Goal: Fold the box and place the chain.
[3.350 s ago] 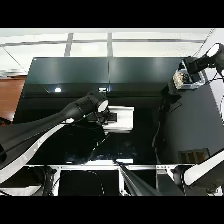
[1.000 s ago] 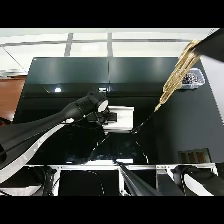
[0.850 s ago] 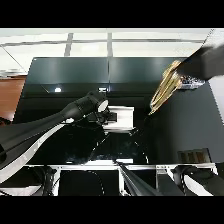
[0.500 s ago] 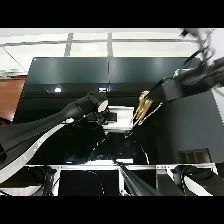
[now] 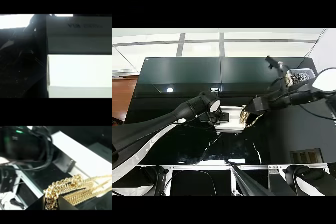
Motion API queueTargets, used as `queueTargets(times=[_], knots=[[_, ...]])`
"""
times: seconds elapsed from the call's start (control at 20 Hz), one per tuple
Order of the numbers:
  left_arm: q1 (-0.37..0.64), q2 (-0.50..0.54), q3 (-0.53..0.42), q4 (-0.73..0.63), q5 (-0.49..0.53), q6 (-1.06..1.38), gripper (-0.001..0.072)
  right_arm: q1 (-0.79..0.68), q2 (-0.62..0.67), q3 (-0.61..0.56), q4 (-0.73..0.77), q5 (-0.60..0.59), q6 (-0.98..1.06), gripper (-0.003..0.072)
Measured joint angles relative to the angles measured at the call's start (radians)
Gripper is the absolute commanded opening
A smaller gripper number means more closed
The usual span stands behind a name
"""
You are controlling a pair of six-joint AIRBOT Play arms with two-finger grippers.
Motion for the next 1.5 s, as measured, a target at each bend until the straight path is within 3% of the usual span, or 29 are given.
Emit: queueTargets(times=[0.3,0.65,0.7,0.75,0.8,1.05,1.25,1.3,1.35,1.5], knots=[[0.000,0.000,0.000,0.000,0.000,0.000,0.0029,0.055,-0.090,-0.054,-0.047,-0.116,-0.002,0.0019],[0.000,0.000,0.000,0.000,0.000,0.000,0.0029,0.066,-0.140,-0.062,-0.091,-0.150,-0.002,0.0023],[0.000,0.000,0.000,0.000,0.000,0.000,0.0029,0.066,-0.142,-0.063,-0.094,-0.154,-0.002,0.0088],[0.000,0.000,0.000,0.000,0.000,0.000,0.0029,0.066,-0.143,-0.063,-0.097,-0.154,-0.001,0.0319],[0.000,0.000,0.000,0.000,0.000,0.000,0.0029,0.066,-0.144,-0.063,-0.097,-0.158,-0.002,0.0369],[0.000,0.000,0.000,0.000,0.000,0.000,0.0029,-0.014,-0.127,-0.059,-0.164,-0.150,0.004,0.0369],[0.000,0.000,0.000,0.000,0.000,0.000,0.0029,-0.170,-0.112,-0.080,-0.377,-0.214,0.082,0.0369],[0.000,0.000,0.000,0.000,0.000,0.000,0.0029,-0.207,-0.112,-0.099,-0.457,-0.264,0.144,0.0402],[0.000,0.000,0.000,0.000,0.000,0.000,0.0029,-0.243,-0.115,-0.122,-0.539,-0.328,0.229,0.0639],[0.000,0.000,0.000,0.000,0.000,0.000,0.0029,-0.316,-0.164,-0.161,-0.679,-0.509,0.408,0.0668]])
